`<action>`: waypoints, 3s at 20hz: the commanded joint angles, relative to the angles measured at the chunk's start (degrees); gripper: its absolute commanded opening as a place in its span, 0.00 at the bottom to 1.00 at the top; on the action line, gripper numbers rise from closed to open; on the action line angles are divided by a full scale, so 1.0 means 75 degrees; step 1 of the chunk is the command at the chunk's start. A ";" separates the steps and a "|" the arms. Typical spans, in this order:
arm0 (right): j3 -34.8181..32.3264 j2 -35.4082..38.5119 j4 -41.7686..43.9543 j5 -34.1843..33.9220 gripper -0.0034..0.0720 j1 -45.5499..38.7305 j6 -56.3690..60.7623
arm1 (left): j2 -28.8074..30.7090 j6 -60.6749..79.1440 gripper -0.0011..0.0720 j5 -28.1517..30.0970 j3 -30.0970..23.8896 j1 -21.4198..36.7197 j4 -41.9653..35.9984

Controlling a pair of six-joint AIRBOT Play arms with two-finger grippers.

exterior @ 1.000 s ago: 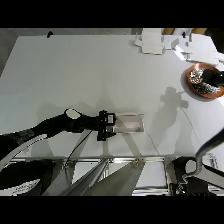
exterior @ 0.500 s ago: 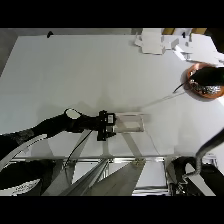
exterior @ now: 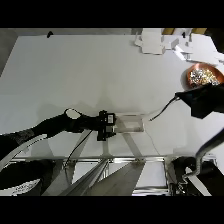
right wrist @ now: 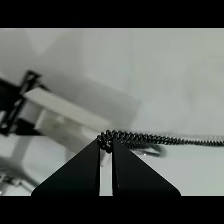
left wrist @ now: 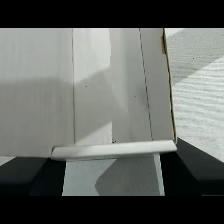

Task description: Fold the box and place the chain.

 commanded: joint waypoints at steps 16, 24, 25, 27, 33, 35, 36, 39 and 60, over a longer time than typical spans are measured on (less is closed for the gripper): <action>-0.1754 -0.0099 0.0714 -0.2468 0.07 0.2495 -0.0015 | 0.0000 0.0003 0.20 -0.0003 0.0003 0.0000 0.0003; -0.1751 -0.0227 0.1390 -0.3474 0.07 0.2495 -0.0230 | 0.0000 0.0000 0.20 0.0000 0.0003 0.0000 0.0003; -0.1751 -0.0227 0.1562 -0.3523 0.07 0.2495 -0.0358 | 0.0000 0.0000 0.20 -0.0003 0.0003 0.0000 0.0000; -0.1751 -0.0227 0.1617 -0.3485 0.07 0.2492 -0.0420 | 0.0000 0.0000 0.20 -0.0003 0.0003 0.0000 0.0000; -0.1751 -0.0230 0.1649 -0.3456 0.07 0.2495 -0.0414 | 0.0000 0.0000 0.20 -0.0003 0.0003 0.0000 0.0000; -0.1751 -0.0236 0.1600 -0.3348 0.07 0.2495 -0.0417 | 0.0000 0.0000 0.20 -0.0003 0.0003 0.0000 0.0003; -0.1754 -0.0262 0.1478 -0.3179 0.07 0.2495 -0.0417 | 0.0000 0.0003 0.20 0.0000 0.0003 0.0000 0.0003; -0.1766 -0.0580 0.0892 -0.2404 0.07 0.2495 -0.0414 | 0.0000 0.0003 0.20 0.0000 0.0003 0.0000 0.0000; -0.1137 -0.2774 -0.0256 -0.1515 0.45 0.2687 -0.0606 | 0.0000 0.0000 0.20 0.0000 0.0003 0.0000 0.0003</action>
